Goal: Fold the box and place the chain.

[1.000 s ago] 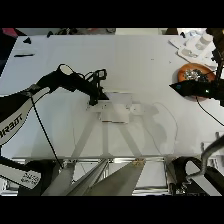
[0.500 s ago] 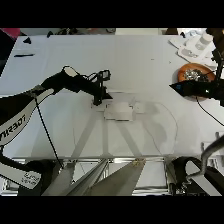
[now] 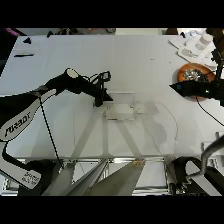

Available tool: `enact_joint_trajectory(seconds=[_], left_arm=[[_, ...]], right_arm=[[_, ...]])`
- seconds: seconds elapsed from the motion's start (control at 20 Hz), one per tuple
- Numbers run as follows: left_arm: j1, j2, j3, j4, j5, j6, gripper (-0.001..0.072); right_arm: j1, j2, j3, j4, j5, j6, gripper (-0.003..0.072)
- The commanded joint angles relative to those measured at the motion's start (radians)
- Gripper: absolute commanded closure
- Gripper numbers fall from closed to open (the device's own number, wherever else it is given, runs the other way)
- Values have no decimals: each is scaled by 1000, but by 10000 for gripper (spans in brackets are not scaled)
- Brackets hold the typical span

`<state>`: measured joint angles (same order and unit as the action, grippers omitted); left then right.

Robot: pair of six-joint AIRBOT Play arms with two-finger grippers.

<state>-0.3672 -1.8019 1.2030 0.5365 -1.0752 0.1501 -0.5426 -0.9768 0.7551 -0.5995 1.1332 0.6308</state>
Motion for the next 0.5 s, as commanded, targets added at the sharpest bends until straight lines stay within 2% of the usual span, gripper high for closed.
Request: enact_joint_trajectory(seconds=[0.0,0.25,0.35,0.45], left_arm=[[3,-8,-1,12,-6,-1,702],[4,-8,-1,11,-13,-1,702],[4,-8,-1,11,-13,-1,702],[4,-8,-1,11,-13,-1,702]], right_arm=[[-1,0,1,-2,0,0,436],[-1,0,1,15,21,-8,427],[-1,2,1,72,89,-94,385],[-1,3,1,141,182,-205,300]])
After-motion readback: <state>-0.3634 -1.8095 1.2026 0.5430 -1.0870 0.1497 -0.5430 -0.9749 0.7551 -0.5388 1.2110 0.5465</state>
